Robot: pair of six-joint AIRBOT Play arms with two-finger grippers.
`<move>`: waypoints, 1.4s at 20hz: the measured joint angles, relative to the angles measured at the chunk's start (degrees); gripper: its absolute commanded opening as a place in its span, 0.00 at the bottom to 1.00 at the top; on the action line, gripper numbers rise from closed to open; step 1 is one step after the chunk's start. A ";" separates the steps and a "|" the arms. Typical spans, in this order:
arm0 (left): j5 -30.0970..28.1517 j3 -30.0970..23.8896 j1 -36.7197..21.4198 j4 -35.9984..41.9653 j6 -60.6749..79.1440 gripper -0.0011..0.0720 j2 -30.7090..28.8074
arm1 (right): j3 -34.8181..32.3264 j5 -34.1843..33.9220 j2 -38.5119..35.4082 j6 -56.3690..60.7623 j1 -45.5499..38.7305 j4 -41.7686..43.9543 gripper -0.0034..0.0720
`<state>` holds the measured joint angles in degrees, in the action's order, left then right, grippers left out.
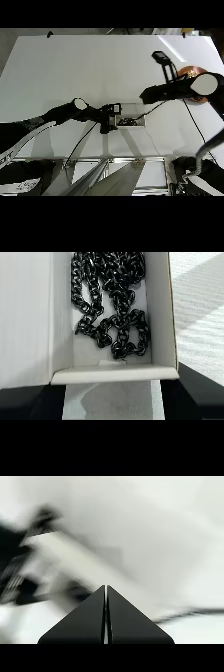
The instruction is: Fold the box and place the chain.
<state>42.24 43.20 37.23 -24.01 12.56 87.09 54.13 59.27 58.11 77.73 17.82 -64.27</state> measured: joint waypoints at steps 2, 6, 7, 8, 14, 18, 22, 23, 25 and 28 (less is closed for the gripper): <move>0.00 0.00 0.00 0.00 0.00 0.36 0.00 | 0.44 0.00 0.92 1.03 -4.33 -5.35 0.06; 0.00 0.00 0.00 0.00 0.00 0.36 0.00 | 0.24 -0.31 5.51 3.37 -10.64 -14.36 0.48; 0.00 0.00 0.00 0.00 0.00 0.36 0.00 | -0.02 -0.33 7.04 3.65 -11.50 -15.58 0.48; 0.00 0.00 0.00 0.00 0.00 0.36 0.00 | -0.33 -0.61 8.81 4.00 -12.13 -16.52 0.48; 0.00 0.00 0.00 0.00 0.00 0.36 0.00 | -1.55 -1.66 18.38 4.79 -13.42 -19.10 0.48; 0.00 0.00 0.00 0.00 0.00 0.36 0.00 | -1.79 -2.43 21.27 4.94 -13.55 -19.41 0.48; 0.00 0.00 0.00 0.00 0.00 0.36 0.00 | -1.86 -3.10 22.43 6.10 -13.55 -19.54 0.46; 0.00 0.00 0.00 0.00 0.00 0.36 0.00 | -1.86 -3.13 22.62 6.34 -13.55 -19.54 0.42; 0.00 0.00 0.00 0.02 0.00 0.36 0.00 | -1.86 -3.23 23.02 6.73 -13.57 -19.54 0.39; 0.00 0.00 0.00 0.00 0.00 0.36 0.00 | -1.86 -3.17 23.56 7.15 -13.57 -19.58 0.32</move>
